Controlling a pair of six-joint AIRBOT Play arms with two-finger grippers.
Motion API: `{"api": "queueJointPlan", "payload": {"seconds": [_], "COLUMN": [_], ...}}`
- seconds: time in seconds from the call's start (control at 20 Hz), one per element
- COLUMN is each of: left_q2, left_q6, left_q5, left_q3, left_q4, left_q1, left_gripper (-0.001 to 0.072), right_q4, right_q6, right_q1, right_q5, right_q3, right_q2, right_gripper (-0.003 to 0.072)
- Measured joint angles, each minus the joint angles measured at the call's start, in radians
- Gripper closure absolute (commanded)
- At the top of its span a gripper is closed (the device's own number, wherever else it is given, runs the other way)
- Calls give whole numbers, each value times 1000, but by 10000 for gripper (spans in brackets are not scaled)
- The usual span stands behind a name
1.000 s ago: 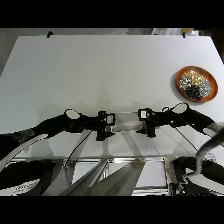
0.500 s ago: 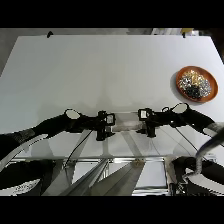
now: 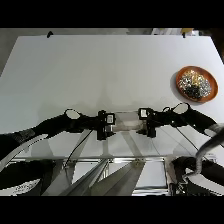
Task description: Fold the box and place the chain.
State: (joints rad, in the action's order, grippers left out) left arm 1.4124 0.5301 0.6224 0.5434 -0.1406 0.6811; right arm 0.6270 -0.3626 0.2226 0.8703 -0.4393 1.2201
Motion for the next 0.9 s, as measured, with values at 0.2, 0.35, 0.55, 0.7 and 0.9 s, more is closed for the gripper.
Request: {"api": "queueJointPlan", "payload": {"seconds": [0.2, 0.35, 0.55, 0.7, 0.9], "left_q2": [0, 0, 0, 0, 0], "left_q6": [2, 1, 1, 1, 1], "left_q5": [6, 0, 2, 2, 2], "left_q3": [0, 0, 0, 0, 0], "left_q4": [-3, -2, -2, -2, -2], "left_q1": [0, 0, 0, 0, 0], "left_gripper": [539, 539, 539, 539, 539], "right_q4": [118, 233, 321, 225, -92], "right_q6": [125, 217, 291, 304, 193], "right_q1": [0, 0, 0, 0, 0], "right_q5": [21, 58, 71, 60, 47], "right_q3": [0, 0, 0, 0, 0], "right_q2": [-76, -161, -312, -402, -394], "right_gripper": [115, 115, 159, 491, 663]}}
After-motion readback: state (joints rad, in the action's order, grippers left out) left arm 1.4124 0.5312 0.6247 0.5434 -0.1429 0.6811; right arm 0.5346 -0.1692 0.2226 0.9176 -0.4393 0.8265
